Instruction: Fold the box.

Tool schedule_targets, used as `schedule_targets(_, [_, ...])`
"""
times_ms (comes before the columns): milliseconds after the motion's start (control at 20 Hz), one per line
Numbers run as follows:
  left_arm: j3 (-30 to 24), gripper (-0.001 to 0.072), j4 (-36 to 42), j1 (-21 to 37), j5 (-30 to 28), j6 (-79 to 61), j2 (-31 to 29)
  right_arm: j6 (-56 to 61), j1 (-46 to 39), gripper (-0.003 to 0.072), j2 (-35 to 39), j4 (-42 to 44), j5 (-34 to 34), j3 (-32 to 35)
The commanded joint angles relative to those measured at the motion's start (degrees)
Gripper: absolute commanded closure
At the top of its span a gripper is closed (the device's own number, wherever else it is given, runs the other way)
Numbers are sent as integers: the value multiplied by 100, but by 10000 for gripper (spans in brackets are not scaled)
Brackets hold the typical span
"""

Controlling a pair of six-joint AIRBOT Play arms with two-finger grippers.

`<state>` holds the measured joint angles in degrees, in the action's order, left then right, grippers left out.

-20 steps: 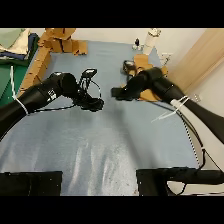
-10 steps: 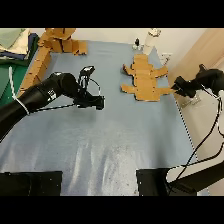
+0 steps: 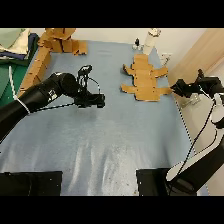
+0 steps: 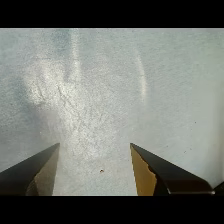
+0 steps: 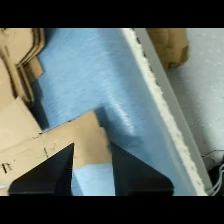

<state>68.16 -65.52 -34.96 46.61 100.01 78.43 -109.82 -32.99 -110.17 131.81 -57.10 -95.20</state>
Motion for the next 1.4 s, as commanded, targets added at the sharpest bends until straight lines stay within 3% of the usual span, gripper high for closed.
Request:
schedule_targets(0, [-2, 41, 0, 4, -11, 59, 11, -234, 214, 325, -122, 90, -208, -122])
schedule_targets(200, [-2, 41, 0, 4, 44, 57, 15, -286, 365, 373, -129, 103, -562, -129])
schedule_targets(300, [-2, 41, 0, 4, 52, 57, 15, -378, 398, 611, -118, 101, -804, -197])
schedule_targets(350, [-2, 41, 0, 4, 55, 55, 15, -433, 415, 684, -114, 116, -951, -256])
schedule_targets(550, [-2, 52, 20, 72, 197, 160, 13, -625, 555, 688, 203, 127, -1860, -302])
schedule_targets(650, [-2, 61, 24, 256, 400, 151, 13, -619, 601, 690, 584, 142, -2291, 63])
schedule_targets(750, [-2, 61, 157, 450, 640, -48, 13, -621, 748, 690, 1274, 190, -2105, 1023])
schedule_targets(1050, [-2, 61, 817, 660, 1311, -1231, 13, -389, 1971, 690, 3934, 122, -516, 5121])
schedule_targets(1200, [-2, 61, 859, 660, 1508, -1478, 13, 214, 2557, 676, 4968, -221, -33, 6389])
schedule_targets(1300, [-2, 60, 861, 658, 1622, -1563, 13, 339, 2590, 378, 5252, -640, -39, 6540])
schedule_targets(1350, [-2, 60, 868, 660, 1655, -1576, 13, 350, 2564, 357, 5278, -820, -35, 6465])
